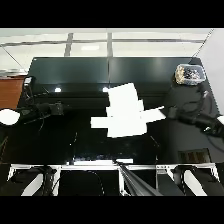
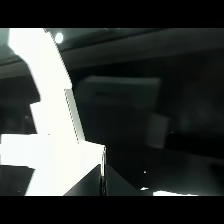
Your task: Fold the box and place the chain.
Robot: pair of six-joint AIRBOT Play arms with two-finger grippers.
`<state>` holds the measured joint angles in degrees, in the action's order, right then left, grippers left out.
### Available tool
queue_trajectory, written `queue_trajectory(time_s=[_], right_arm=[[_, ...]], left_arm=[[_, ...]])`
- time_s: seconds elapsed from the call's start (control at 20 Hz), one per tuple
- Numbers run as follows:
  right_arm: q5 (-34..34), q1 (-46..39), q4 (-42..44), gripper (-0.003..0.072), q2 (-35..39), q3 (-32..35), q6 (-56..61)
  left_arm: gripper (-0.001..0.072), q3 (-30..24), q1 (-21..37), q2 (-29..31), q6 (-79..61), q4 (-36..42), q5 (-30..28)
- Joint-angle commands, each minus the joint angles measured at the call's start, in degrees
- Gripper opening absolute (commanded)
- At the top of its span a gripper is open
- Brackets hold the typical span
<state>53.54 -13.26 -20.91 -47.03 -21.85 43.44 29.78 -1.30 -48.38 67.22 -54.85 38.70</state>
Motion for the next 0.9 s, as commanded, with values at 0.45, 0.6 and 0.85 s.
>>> queue_trajectory(time_s=[0.45, 0.6, 0.85], right_arm=[[-16.7, 20.9, 2.9, 0.0016, 3.5, 6.6, -0.6], [-16.7, 20.9, 2.9, 0.0016, 3.5, 6.6, -0.3], [-16.5, 20.9, 2.9, 0.0016, 3.5, 6.6, -0.3]], left_arm=[[0.071, 9.1, -9.3, -25.9, -19.9, 31.0, 18.7], [0.071, 14.5, -10.3, -35.1, -21.0, 28.8, 24.0], [0.071, 22.7, -11.1, -45.3, -27.8, 28.8, 35.4]])
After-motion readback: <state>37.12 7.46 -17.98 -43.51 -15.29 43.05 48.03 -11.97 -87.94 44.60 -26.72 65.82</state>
